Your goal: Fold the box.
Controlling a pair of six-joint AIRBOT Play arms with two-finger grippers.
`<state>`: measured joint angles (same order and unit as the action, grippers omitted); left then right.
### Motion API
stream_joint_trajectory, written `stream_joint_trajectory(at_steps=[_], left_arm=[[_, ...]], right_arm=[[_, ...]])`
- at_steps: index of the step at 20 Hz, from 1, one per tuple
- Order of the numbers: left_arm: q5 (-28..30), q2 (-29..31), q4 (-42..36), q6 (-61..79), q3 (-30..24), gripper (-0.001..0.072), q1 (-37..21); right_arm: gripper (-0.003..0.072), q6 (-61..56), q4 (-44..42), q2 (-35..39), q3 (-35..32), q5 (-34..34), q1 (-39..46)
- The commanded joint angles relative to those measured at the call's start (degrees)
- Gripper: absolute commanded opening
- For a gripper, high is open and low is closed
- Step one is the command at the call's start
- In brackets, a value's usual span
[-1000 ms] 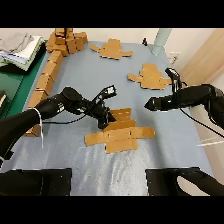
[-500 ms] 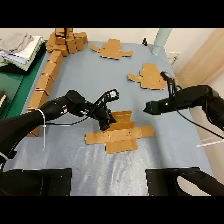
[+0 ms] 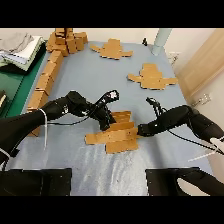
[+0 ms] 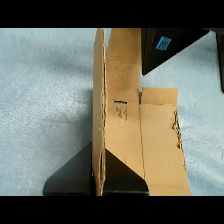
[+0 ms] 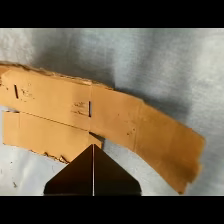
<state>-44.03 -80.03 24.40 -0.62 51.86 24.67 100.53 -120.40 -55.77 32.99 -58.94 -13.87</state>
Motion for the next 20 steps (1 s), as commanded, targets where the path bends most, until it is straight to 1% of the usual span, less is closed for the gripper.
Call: stream_joint_trajectory(at_steps=[1, 6, 9, 12, 13, 16, 20], left_arm=[[0.0, -1.2, -0.2, -0.1, 0.0, 0.0009, 0.0], [-0.1, -1.4, -0.3, 0.0, 0.0, 0.0009, 0.0], [-2.4, -1.4, -1.0, 1.4, 0.1, 0.0009, 0.0], [-2.5, -1.4, -2.1, 1.6, 0.1, 0.001, 0.0], [-2.5, -1.4, -2.1, 2.1, 0.1, 0.0009, 0.0], [-2.7, -1.4, -2.1, 2.8, 0.1, 0.001, 0.0], [-4.0, -1.4, -2.1, 4.3, 0.1, 0.001, 0.0]], right_arm=[[0.0001, -0.6, 1.1, 0.0, -1.9, 2.4, -0.5], [0.0002, -0.7, 1.9, 0.0, -1.9, 3.6, -0.5], [0.0001, -0.7, 1.9, 0.0, -1.9, 3.7, -0.5], [0.0001, -0.7, 2.1, 0.0, -1.9, 4.3, -0.5], [0.0001, -1.8, 3.2, 0.0, -1.9, 4.7, -0.5], [0.0002, -7.8, 11.9, 0.0, -1.9, 5.6, -0.5], [0.0001, -8.7, 14.2, 0.0, -1.9, 6.5, -0.5]])
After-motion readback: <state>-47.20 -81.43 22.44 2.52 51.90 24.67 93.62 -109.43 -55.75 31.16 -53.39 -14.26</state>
